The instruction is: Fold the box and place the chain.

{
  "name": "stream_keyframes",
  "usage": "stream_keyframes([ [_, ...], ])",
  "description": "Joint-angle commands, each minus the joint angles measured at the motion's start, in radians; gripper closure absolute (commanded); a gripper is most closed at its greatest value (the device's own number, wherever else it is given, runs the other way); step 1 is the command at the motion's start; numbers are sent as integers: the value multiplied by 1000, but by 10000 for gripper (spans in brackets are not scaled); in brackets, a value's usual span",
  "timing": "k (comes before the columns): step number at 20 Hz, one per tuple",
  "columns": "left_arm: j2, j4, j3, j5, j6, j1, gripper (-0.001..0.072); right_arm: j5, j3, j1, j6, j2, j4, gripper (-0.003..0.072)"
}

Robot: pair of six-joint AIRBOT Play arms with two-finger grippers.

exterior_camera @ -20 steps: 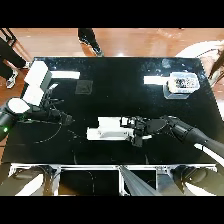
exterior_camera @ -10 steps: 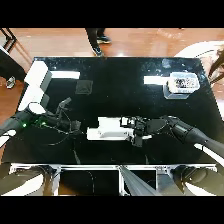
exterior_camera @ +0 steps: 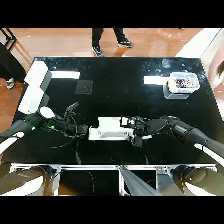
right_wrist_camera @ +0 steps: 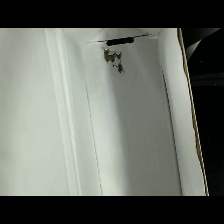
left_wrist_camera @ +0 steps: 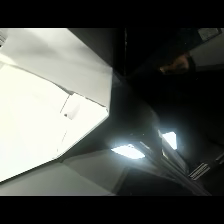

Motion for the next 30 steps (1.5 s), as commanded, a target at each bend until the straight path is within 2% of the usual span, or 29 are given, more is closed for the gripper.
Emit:
stream_keyframes([
  [1, 1, -11, -1, 4, 8, -1, 683, 0, 0, 1, 0, 0, 0, 332],
  [4, 22, -33, 0, -36, 30, 32, 677, 0, 0, 1, 0, 0, 0, 331],
  [5, 36, -40, 1, -42, 43, 38, 591, 0, 0, 1, 0, 0, 0, 332],
  [6, 52, -47, 4, -43, 61, 37, 468, 0, 0, 1, 0, 0, 0, 332],
  [9, 71, -98, 13, -67, 109, 37, 288, 0, 0, 1, 0, 0, 0, 331],
  [10, 71, -132, 13, -75, 136, 33, 254, 0, 0, 1, 0, 0, 0, 332],
  [15, 71, -191, 18, -82, 175, -10, 251, 0, 0, 1, 0, 0, 0, 332],
  [17, 71, -196, 29, -88, 175, -27, 188, 0, 0, 1, 0, 0, 0, 332],
  [24, 71, -194, 68, -79, 111, -90, 189, 0, 0, 1, 0, 0, 0, 332],
  [30, 77, -123, 68, 47, -66, -177, 189, 0, 0, 1, 0, 0, 0, 332],
])
